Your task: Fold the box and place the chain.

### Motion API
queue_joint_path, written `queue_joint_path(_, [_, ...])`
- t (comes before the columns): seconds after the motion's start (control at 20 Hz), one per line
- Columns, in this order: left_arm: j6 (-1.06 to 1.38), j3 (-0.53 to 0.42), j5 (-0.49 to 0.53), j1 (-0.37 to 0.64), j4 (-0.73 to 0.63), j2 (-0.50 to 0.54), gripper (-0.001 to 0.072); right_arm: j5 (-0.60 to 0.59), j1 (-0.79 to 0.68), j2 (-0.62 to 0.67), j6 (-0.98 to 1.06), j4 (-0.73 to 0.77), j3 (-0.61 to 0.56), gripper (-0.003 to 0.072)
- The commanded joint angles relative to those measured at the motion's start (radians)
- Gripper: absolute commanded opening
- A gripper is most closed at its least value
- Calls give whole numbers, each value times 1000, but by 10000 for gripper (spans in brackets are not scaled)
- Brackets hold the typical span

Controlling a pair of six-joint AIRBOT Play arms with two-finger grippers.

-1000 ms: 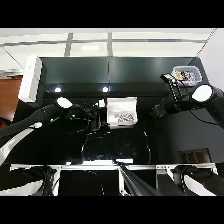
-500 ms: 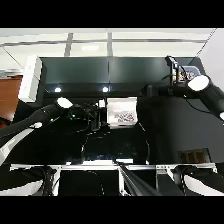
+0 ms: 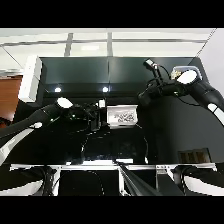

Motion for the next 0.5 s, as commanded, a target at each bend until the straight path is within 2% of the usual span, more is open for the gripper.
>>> queue_joint_path(0.0, [0, 0, 0, 0, 0, 0, 346, 159, 6, 43, -172, -92, 5, 718])
queue_joint_path(0.05, [0, 0, 0, 0, 0, 0, 346, 186, 13, 42, -173, -100, -1, 718])
queue_joint_path(0.25, [0, 0, 0, 0, 0, 0, 347, 138, 73, 41, -257, -104, -60, 718])
queue_joint_path(0.45, [0, 0, 0, 0, 0, 0, 346, 111, 108, 40, -315, -118, -64, 718])
